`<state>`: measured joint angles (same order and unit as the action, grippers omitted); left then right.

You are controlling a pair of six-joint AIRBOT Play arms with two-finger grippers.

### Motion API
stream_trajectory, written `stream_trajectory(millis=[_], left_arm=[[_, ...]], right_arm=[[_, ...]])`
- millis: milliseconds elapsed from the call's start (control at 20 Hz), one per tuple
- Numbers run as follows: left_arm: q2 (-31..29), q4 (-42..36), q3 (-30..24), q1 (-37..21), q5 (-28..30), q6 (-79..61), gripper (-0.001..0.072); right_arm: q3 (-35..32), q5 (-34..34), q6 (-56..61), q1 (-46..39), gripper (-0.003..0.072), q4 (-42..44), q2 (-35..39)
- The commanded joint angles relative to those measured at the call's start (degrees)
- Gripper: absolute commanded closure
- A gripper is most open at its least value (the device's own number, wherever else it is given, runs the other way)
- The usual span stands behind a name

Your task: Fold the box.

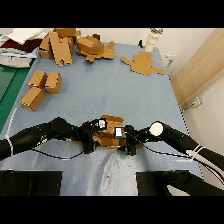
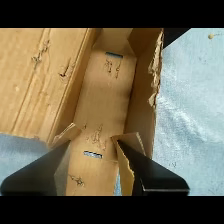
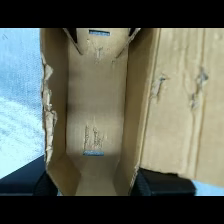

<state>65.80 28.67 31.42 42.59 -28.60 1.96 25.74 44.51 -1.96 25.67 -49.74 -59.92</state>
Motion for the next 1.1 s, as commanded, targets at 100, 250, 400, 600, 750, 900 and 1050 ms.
stream_trajectory(millis=[100, 250, 400, 600, 750, 900, 1050], left_arm=[[-0.02, -0.44, 0.07, -0.04, -0.79, -0.04, 0.0235], [-0.11, 0.48, 0.07, -0.22, -0.87, 0.44, 0.024], [-1.49, 8.15, 0.07, -1.44, -3.43, 9.31, 0.0698], [-9.7, 28.39, 0.07, -5.33, -8.68, 41.57, 0.0699], [-18.8, 37.68, 0.02, -9.49, -11.69, 60.22, 0.0699], [-22.43, 45.42, -0.57, -14.86, -19.43, 85.64, 0.0699], [-20.81, 46.12, -3.39, -16.7, -20.79, 95.91, 0.0699]], right_arm=[[0.02, 0.04, -0.04, 0.04, 0.0177, 0.02, 0.0], [0.02, 0.04, -0.04, 0.04, 0.0177, 0.02, -0.02], [0.02, 0.07, -0.04, 0.04, 0.0177, 0.0, 0.0], [0.02, 0.07, -0.04, 0.04, 0.0177, 0.02, -0.02], [0.02, 0.07, -0.04, 0.04, 0.0177, 0.04, 0.0], [0.02, 0.07, -0.04, 0.04, 0.0177, 0.11, 0.0], [0.02, 0.07, -0.04, 0.04, 0.0177, 1.11, 0.0]])
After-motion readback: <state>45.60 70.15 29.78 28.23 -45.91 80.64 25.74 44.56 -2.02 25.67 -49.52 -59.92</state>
